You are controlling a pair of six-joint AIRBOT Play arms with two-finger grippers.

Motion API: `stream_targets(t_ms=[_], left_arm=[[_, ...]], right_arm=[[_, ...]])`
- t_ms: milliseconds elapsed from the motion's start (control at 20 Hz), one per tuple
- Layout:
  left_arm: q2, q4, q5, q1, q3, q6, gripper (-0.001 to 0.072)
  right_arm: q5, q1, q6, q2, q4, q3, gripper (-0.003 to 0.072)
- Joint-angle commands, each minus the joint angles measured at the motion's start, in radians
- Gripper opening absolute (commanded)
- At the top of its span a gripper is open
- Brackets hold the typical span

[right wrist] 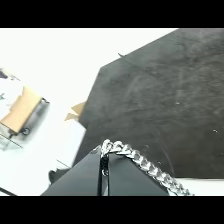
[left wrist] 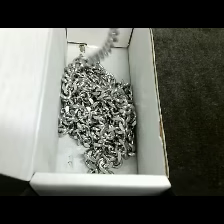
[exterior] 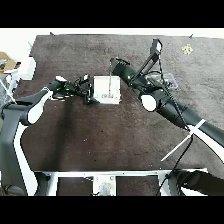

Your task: Fold the box and place the chain.

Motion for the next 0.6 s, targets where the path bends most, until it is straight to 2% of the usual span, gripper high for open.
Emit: stream_targets(t_ms=[0,300,550], left_arm=[[0.0,0.0,0.0,0.001,0.001,0.0,0.0461],[0.0,0.0,0.0,0.001,0.001,0.0,0.0461],[0.0,0.0,0.0,0.001,0.001,0.0,0.046]], right_arm=[[-0.087,0.006,0.023,0.0,0.0,0.019,0.0001],[-0.081,0.01,0.015,0.0,-0.045,0.093,0.0001],[0.073,0.003,-0.066,-0.02,-0.046,0.092,0.0002]])
